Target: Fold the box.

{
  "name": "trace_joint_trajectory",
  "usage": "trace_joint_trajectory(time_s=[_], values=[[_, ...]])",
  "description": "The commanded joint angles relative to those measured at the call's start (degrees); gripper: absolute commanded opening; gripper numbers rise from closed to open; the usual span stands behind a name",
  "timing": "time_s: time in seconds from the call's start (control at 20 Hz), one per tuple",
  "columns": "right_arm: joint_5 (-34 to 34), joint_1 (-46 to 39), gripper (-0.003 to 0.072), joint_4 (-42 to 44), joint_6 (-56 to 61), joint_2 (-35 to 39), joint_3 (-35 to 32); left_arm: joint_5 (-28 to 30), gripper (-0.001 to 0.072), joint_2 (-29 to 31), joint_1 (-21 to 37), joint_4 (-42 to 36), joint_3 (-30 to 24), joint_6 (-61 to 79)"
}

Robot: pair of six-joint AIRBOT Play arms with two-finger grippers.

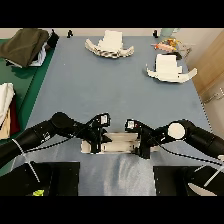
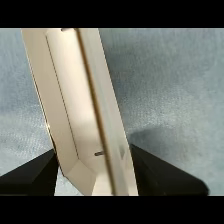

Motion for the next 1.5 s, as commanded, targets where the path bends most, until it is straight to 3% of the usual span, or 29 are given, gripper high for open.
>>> trace_joint_trajectory(time_s=[0.0, 0.25, 0.55, 0.95, 1.45], values=[[0.5, -0.6, 0.0669, 2.2, -0.4, -1.1, 0.1, 0.0, 0.0015, 0.0, 0.0, 0.0, 0.0, 0.0], [0.4, -0.6, 0.0667, 2.3, -1.1, -1.1, 0.1, 0.0, 0.0015, 0.0, 0.0, 0.0, 0.0, 0.0], [1.9, -0.6, 0.0667, 4.0, -10.5, -1.1, -0.2, 0.0, 0.0015, 0.0, 0.0, 0.0, 0.0, 0.0], [-3.8, -0.6, 0.0666, 6.2, -19.6, -1.1, -4.3, 0.0, 0.0015, 0.0, 0.0, 0.0, 0.0, 0.0], [-5.1, -0.6, 0.0666, 6.6, -20.1, -1.1, -5.6, 0.0, 0.0015, 0.0, 0.0, 0.0, 0.0, 0.0]])
